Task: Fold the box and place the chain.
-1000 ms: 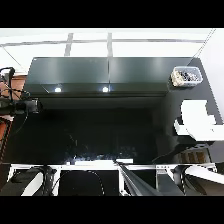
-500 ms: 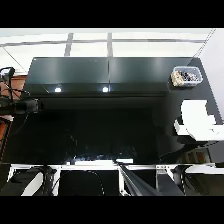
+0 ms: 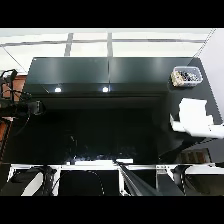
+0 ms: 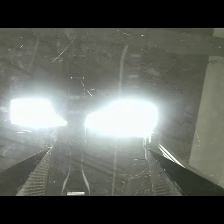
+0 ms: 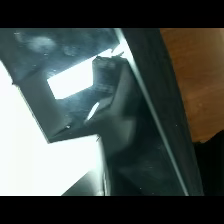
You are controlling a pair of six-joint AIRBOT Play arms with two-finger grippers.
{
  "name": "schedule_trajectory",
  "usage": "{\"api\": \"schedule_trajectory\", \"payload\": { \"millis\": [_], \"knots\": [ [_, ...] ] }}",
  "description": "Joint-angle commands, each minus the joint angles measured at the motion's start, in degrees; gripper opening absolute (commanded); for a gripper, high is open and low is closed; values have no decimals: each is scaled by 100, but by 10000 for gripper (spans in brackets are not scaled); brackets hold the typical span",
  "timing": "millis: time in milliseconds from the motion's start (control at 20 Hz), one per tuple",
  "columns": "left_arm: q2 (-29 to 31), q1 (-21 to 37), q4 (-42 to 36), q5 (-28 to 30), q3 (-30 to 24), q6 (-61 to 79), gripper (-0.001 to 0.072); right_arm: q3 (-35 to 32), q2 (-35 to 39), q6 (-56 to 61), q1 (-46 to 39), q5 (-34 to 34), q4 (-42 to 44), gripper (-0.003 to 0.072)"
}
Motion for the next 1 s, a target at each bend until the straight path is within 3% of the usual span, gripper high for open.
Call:
{"api": "schedule_trajectory", "payload": {
  "millis": [0, 150, 300, 600, 700, 950],
  "knots": [
    [-4, -2, -15, -13, 2, 0, 713, 2, 57, 144, 321, 129, -219, 14],
    [-4, -2, -15, -35, 2, 0, 714, -20, 350, 144, 452, 219, 361, 14],
    [-4, -2, -24, -50, 2, -2, 713, -612, 879, 173, 671, 39, 1989, 14],
    [-7, -2, -640, -52, 2, 214, 713, -2669, 2734, -750, 2031, -831, 3956, 14],
    [-7, -2, -955, -52, 2, 634, 713, -3508, 3532, -820, 2520, -1495, 4629, 14],
    [-219, -2, -2730, 155, -195, 1499, 710, -5351, 4559, -1755, 4315, -2636, 6614, 14]
  ]
}}
